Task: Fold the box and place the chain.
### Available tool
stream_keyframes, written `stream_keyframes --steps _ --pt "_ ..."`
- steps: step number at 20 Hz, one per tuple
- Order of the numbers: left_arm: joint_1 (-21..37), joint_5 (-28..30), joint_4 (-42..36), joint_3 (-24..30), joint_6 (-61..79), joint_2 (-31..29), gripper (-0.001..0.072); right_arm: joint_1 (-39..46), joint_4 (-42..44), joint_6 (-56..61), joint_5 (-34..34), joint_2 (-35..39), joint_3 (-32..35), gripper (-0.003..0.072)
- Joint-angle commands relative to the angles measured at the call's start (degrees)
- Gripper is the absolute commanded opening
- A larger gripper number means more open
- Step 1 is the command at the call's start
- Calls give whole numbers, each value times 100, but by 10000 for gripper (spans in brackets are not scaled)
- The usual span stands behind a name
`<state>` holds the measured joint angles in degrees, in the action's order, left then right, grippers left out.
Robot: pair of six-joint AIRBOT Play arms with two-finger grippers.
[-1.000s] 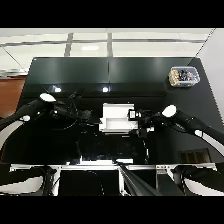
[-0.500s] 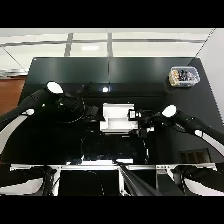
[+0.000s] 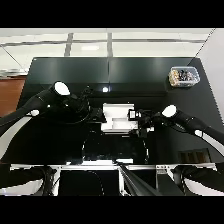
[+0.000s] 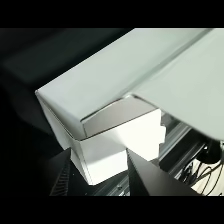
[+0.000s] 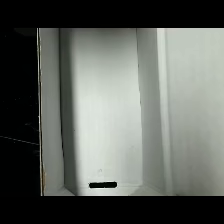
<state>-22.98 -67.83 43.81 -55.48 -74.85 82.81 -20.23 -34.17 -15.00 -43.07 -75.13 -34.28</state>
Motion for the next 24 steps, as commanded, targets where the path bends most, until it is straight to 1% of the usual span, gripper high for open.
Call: stream_keyframes --steps 1,4,7,8,9,19,24 --pt "-138 271 271 -11 -361 0 406 0 2 0 -2 -4 -2 135" --pt "-219 459 275 -11 -498 0 406 0 2 0 -2 -4 -2 135" --pt "-286 514 282 -11 -531 0 391 0 2 0 -2 -4 -2 135" --pt "-313 514 282 -11 -575 0 342 0 2 0 -2 -4 -2 136" --pt "-315 522 284 -11 -579 0 332 0 2 0 -2 -4 -2 135" --pt "-332 586 295 -11 -737 0 332 0 2 0 -4 -4 -2 135" --pt "-503 673 905 -11 -1209 0 332 0 2 0 -2 -4 -2 135"
